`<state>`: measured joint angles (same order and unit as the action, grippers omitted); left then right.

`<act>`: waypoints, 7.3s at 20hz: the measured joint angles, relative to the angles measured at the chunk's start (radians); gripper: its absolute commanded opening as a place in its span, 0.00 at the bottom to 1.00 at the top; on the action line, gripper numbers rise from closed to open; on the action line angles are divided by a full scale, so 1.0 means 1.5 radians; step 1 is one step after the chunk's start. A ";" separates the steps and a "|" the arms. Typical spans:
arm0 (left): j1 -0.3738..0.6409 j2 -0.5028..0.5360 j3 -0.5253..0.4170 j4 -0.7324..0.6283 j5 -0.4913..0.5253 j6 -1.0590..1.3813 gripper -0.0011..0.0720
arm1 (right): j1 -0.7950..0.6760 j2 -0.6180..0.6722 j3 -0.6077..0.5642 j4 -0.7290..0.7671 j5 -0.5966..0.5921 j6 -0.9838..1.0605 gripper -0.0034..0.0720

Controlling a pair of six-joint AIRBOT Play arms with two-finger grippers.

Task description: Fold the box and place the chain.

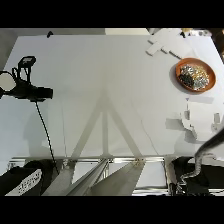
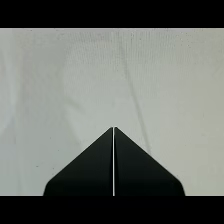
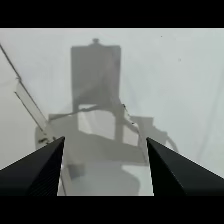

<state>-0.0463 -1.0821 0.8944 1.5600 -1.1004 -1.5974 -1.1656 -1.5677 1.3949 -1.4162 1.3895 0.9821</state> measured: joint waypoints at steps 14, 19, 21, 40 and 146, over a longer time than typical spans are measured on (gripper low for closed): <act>0.000 0.000 0.000 0.000 0.000 0.000 0.03 | 0.024 -0.133 0.025 -0.033 0.056 -0.130 0.38; 0.000 0.000 0.000 0.000 0.000 0.000 0.03 | 0.044 -0.139 0.025 0.006 0.116 -0.167 0.07; 0.000 0.000 0.000 0.000 0.000 0.000 0.03 | 0.065 -0.127 0.025 0.032 0.135 -0.181 0.07; 0.000 0.000 0.000 0.000 0.000 0.000 0.03 | 0.772 0.395 -0.441 0.355 -0.188 -0.061 0.06; -0.307 -0.325 0.066 -0.616 0.142 1.090 0.03 | 1.049 0.680 -0.579 0.178 -0.288 0.230 0.50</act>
<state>-0.5068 -1.5692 0.9932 0.6353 -0.8879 0.0376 0.4080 -0.5476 0.5270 -1.1488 0.9581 1.3273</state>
